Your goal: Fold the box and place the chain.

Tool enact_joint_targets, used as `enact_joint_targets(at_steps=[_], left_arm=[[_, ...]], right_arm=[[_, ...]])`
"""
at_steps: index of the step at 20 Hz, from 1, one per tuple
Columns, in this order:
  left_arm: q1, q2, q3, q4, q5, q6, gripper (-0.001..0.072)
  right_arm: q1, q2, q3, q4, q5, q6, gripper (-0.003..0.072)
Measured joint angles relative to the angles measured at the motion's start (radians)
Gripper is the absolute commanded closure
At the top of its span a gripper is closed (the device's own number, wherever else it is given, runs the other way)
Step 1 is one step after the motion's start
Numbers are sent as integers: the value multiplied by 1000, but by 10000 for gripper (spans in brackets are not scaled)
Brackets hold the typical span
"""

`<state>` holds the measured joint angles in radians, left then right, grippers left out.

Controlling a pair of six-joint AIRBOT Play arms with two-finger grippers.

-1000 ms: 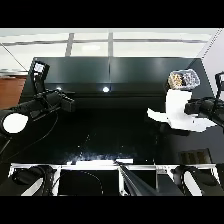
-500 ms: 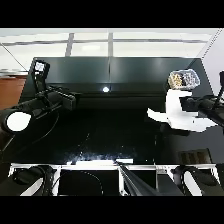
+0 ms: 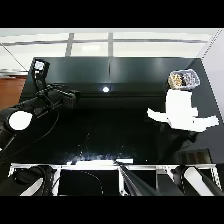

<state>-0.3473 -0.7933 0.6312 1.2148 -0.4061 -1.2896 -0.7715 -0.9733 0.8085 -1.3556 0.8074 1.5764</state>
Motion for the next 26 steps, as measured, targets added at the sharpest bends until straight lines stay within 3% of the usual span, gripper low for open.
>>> enact_joint_targets(at_steps=[5,10,13,15,17,18,23,26], left_arm=[[0,0,0,0,3,0,-3],[0,0,0,0,5,0,-3],[0,0,0,0,5,0,-3],[0,0,0,0,5,0,-3],[0,0,0,0,5,0,-2],[0,0,0,0,5,0,-2],[0,0,0,0,6,0,-2],[0,0,0,0,7,1,-2]], right_arm=[[-160,-313,165,173,272,-341,-22],[-190,-597,314,355,547,-538,-21],[-187,-697,357,417,653,-589,-5],[-176,-727,369,437,679,-613,221],[-160,-743,375,450,695,-634,533],[-150,-748,377,452,699,-645,643],[-78,-739,374,507,797,-698,643],[-3,-668,301,556,817,-720,643]])
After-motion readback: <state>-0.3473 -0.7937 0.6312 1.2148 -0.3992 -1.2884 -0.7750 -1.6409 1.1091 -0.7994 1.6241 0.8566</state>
